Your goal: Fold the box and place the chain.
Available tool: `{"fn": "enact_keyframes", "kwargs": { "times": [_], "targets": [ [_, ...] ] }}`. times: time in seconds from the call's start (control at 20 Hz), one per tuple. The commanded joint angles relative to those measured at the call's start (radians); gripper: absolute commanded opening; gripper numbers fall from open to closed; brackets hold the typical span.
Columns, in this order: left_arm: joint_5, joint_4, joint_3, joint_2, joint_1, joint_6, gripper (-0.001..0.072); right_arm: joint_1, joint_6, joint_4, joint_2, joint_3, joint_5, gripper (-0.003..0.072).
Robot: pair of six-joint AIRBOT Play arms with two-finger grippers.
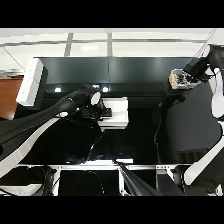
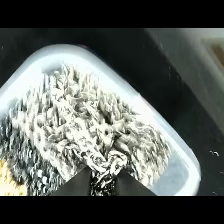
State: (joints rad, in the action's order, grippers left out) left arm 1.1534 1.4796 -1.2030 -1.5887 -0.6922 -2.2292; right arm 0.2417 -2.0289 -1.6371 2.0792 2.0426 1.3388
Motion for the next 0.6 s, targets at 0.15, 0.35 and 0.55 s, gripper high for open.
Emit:
{"fn": "enact_keyframes", "kwargs": {
  "times": [0.15,0.35,0.55],
  "targets": [
    [0.002,-0.004,0.000,0.000,0.000,0.000,0.0031,-0.006,0.366,0.079,-0.227,0.001,0.014,0.0018],
    [0.003,-0.004,0.000,0.000,0.000,0.000,0.0031,-0.006,0.485,0.249,-0.435,-0.047,0.005,0.0017],
    [0.007,-0.004,0.000,0.000,0.000,0.000,0.0031,-0.009,0.526,0.425,-0.656,-0.105,-0.026,0.0017]
  ]
}}
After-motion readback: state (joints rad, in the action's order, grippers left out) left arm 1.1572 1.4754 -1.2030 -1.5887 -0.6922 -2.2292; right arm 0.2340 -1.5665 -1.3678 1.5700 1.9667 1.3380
